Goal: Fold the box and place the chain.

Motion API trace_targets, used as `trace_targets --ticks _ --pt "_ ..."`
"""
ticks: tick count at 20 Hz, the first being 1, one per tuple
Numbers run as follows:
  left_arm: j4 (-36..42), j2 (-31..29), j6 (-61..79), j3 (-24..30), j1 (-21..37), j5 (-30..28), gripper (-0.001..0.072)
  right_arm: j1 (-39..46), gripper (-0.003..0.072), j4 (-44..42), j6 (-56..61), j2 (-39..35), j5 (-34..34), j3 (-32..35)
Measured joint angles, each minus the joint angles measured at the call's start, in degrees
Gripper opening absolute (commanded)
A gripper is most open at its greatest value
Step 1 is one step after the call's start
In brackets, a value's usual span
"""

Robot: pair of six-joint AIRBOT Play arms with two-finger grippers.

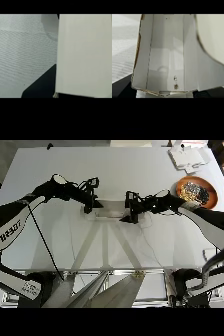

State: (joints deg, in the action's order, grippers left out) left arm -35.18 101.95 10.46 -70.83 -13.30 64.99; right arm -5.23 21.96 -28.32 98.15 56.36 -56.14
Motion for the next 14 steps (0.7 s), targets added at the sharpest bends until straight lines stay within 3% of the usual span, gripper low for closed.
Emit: trace_targets --ticks 14 --pt "0.0 0.0 -0.02 0.0 0.0 -0.02 0.0015 0.0 0.0692 1.68 1.97 0.0 -0.5 -0.02"
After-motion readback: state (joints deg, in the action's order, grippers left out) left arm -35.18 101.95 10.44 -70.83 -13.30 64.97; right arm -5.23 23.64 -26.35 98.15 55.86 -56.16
